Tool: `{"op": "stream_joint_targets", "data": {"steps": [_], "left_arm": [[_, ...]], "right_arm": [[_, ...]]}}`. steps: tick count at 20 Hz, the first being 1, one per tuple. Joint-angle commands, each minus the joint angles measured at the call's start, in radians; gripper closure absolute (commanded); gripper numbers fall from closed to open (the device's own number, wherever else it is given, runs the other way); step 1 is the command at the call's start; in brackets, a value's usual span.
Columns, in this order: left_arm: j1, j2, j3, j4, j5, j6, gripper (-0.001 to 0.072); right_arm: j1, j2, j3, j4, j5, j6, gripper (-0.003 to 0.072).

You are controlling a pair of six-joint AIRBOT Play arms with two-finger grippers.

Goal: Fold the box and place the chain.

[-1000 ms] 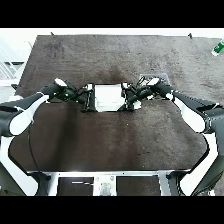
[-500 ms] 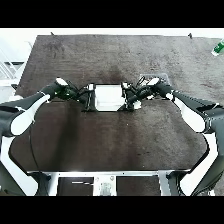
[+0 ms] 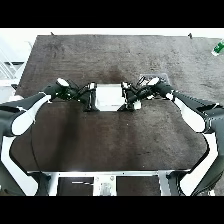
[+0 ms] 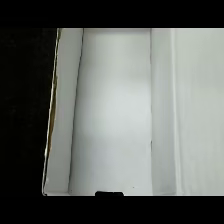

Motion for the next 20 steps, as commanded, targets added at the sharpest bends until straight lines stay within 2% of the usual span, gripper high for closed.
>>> {"op": "stream_joint_targets", "data": {"steps": [1,8,20], "left_arm": [[0.002,-0.004,0.000,-0.007,0.021,-0.055,-0.0011],[-0.005,-0.010,0.000,-0.048,-0.007,0.032,-0.0011],[-0.017,-0.010,0.001,-0.044,-0.016,0.036,-0.0011]], "right_arm": [[0.001,0.000,0.000,0.000,0.002,0.000,0.0252],[0.001,0.000,0.000,0.000,0.002,0.000,0.0252],[0.001,0.000,0.000,0.000,0.002,0.000,0.0252]]}}
